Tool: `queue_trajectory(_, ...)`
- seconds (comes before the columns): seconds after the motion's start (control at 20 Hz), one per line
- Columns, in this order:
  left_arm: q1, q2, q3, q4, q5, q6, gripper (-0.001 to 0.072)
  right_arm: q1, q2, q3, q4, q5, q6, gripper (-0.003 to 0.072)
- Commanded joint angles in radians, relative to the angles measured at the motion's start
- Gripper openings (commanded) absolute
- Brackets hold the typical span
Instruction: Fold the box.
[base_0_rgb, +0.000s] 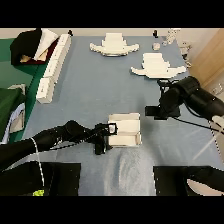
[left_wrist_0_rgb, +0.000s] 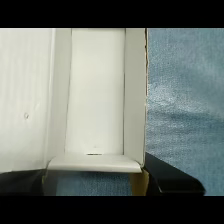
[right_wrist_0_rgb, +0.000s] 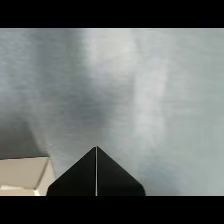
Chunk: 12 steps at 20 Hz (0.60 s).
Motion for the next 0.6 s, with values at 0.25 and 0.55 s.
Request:
queue_trajectory(0.25, 0.001, 0.000, 0.001, 0.000, 0.000, 0.000, 0.0520, -0.355, -0.428, 0.040, 1.019, -0.234, -0.914, -0.0001)
queue_trajectory(0.55, 0.001, 0.000, 0.001, 0.000, 0.000, 0.000, 0.0520, -0.240, -0.405, 0.034, 1.004, -0.314, -1.070, 0.0000)
